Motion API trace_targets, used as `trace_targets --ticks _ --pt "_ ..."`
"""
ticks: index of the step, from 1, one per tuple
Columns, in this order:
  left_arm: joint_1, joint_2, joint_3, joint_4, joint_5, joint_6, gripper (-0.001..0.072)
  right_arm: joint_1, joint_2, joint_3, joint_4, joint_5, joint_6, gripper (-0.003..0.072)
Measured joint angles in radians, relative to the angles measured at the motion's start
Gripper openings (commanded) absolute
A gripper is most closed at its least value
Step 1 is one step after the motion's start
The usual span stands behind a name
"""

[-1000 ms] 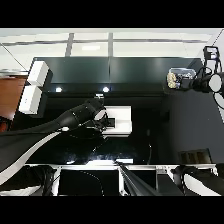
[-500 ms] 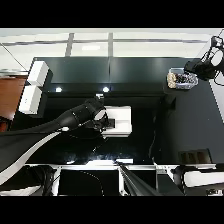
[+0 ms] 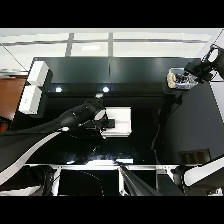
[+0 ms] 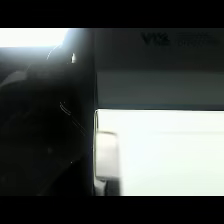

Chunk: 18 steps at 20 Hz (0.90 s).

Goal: Fold the box and place the chain.

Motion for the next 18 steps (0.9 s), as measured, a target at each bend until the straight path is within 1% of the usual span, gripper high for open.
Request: trace_targets --ticks 10,11,12,13,14,15,16,17,18 --pt "0.000 0.000 0.000 0.001 -0.024 0.000 0.0028 -0.011 -0.054 0.010 -0.031 -0.067 0.008 0.0619" --pt "0.000 0.000 0.000 0.001 -0.024 0.000 0.0028 -0.011 -0.059 0.010 -0.032 -0.072 0.008 0.0598" --pt "0.000 0.000 0.000 0.001 -0.024 0.000 0.0028 -0.012 -0.063 0.010 -0.032 -0.075 0.008 0.0495" --pt "0.000 0.000 0.000 0.001 -0.024 0.000 0.0028 -0.012 -0.068 0.010 -0.032 -0.075 0.008 0.0442" --pt "0.000 0.000 0.000 0.001 -0.024 0.000 0.0028 -0.012 -0.071 0.010 -0.027 -0.075 0.010 0.0337" --pt "0.000 0.000 0.000 0.001 -0.024 0.000 0.0028 -0.013 -0.073 0.010 -0.023 -0.074 0.011 0.0216" --pt "0.000 0.000 0.000 0.002 -0.024 0.000 0.0028 -0.013 -0.074 0.010 -0.014 -0.074 0.012 0.0124" --pt "0.000 0.000 0.000 0.002 -0.024 0.000 0.0028 -0.013 -0.075 0.010 -0.006 -0.077 0.012 0.0120" --pt "0.000 0.000 0.000 0.002 -0.024 0.000 0.0028 -0.013 -0.076 0.010 -0.005 -0.076 0.012 0.0047"
